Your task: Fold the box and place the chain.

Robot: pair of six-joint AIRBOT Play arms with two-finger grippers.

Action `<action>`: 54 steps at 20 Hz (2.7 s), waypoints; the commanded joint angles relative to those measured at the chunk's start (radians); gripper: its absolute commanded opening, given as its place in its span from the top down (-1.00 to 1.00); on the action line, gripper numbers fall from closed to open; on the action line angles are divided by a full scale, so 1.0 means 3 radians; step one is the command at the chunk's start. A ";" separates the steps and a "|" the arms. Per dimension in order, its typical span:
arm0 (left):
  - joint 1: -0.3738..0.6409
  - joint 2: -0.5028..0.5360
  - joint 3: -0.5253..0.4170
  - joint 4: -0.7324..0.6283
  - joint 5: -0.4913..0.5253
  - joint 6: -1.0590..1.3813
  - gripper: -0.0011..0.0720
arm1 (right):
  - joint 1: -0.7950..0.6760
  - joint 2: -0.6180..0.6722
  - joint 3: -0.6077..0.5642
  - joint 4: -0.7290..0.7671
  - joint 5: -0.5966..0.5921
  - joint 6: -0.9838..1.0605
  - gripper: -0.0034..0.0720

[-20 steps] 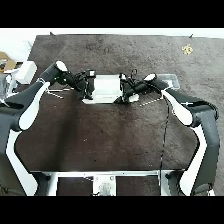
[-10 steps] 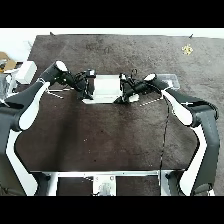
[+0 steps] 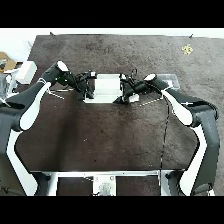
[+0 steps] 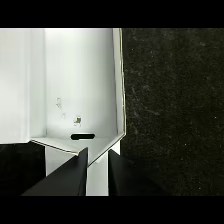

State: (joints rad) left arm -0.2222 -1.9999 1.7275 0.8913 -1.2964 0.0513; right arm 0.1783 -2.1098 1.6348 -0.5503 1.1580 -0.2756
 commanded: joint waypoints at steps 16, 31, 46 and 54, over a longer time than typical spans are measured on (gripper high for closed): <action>-0.0108 -0.0005 -0.0001 -0.0407 0.0033 0.0113 0.61 | 0.0004 -0.0003 0.0000 0.0000 0.0006 -0.0001 -0.22; -0.0130 -0.0005 -0.0006 -0.0306 0.0051 0.0033 -0.85 | 0.0004 -0.0003 0.0000 0.0000 0.0008 -0.0001 -0.22; -0.0126 0.0008 0.0010 -0.0168 0.0037 -0.0406 -0.12 | 0.0004 -0.0003 0.0000 0.0000 0.0008 -0.0001 -0.22; 0.0238 0.0205 0.0125 -0.0024 -0.0640 -0.1377 0.94 | 0.0004 -0.0003 0.0000 0.0000 0.0008 -0.0001 -0.22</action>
State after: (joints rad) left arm -0.1982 -1.9720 1.7546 0.8757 -1.4315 -0.2138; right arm 0.1795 -2.1098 1.6344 -0.5499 1.1606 -0.2745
